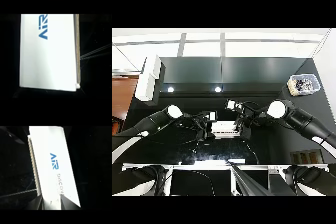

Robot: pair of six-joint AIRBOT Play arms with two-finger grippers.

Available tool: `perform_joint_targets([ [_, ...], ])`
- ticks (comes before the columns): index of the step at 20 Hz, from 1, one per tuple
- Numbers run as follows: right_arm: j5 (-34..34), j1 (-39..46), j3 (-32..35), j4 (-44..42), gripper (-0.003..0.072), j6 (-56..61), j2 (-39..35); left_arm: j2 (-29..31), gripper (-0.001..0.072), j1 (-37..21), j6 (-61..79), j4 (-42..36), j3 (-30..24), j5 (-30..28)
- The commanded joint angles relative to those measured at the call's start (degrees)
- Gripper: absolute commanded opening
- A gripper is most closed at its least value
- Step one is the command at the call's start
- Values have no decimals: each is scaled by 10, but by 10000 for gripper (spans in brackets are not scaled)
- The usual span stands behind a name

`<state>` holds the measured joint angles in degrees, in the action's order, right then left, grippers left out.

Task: Fold the box and place the chain.

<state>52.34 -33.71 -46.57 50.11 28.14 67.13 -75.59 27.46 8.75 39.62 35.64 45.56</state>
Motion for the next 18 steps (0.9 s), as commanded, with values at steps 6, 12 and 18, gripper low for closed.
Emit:
perform_joint_targets([
  [6, 5, 0, 0, -5, 243, 1, 1, 0, 332, 0, 0, 0, 0, 0],
  [12, 6, 0, 0, -6, 281, 3, 3, 0, 332, 0, 0, 0, 0, 0],
  [18, 6, 0, 1, -6, 281, 5, 3, 0, 332, 0, 0, 0, 0, 0],
])
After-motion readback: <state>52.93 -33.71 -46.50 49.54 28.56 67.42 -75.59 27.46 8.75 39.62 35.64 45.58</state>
